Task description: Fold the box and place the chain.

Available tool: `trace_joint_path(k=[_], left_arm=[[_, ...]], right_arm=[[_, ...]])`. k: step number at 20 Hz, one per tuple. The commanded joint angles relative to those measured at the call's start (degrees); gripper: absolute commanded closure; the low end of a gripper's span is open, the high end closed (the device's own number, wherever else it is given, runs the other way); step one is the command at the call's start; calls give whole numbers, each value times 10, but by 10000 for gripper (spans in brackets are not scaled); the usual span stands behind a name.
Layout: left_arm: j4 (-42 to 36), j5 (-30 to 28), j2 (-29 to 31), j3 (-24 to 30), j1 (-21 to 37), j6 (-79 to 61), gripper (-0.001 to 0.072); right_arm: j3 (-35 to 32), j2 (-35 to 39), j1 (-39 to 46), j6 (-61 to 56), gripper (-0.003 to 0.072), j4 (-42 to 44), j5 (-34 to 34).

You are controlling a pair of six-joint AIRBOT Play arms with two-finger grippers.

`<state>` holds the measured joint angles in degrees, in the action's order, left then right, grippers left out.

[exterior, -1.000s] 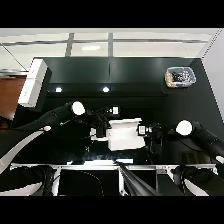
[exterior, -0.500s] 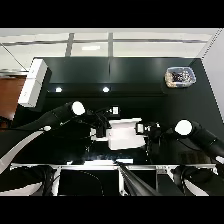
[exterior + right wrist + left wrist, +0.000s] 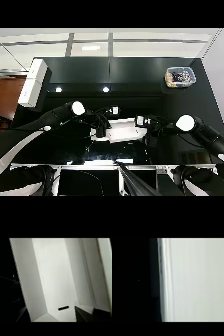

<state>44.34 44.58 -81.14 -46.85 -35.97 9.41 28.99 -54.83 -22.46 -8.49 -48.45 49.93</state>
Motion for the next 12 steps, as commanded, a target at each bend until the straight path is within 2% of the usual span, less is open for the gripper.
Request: trace_joint_path(k=[1,9,12], left_arm=[[0,0,0,-1,0,0,682],[0,0,0,-1,0,0,682],[0,0,0,-1,0,0,682]], right_arm=[[9,0,0,-7,1,-1,-38],[9,0,0,-17,0,-2,-102],[9,0,0,-22,1,-2,-103]])
